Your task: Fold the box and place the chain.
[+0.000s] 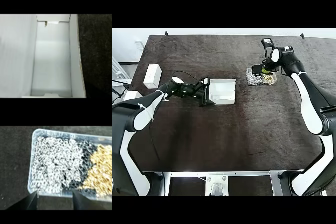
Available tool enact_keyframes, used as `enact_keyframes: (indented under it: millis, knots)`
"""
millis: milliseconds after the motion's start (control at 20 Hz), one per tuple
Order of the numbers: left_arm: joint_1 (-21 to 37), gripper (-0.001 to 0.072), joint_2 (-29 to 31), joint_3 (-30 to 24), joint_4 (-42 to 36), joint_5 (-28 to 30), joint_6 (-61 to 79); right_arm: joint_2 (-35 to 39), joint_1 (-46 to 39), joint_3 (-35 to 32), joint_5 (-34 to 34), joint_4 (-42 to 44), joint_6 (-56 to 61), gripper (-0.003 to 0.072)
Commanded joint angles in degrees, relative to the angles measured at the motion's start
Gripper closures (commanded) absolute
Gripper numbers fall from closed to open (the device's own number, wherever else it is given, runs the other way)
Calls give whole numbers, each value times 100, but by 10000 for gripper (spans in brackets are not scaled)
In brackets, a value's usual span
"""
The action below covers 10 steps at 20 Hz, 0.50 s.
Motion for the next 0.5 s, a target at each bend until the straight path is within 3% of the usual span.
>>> enact_keyframes:
  millis: [0,300,450]
  knots:
    - [-2,308,0,0,2,-2,2,-297,-76,7,-339,275,-380,240]
    - [-2,308,0,0,2,0,2,-527,-74,9,-498,614,-597,240]
    - [-2,309,0,2,2,0,2,-590,-72,11,-501,614,-638,365]
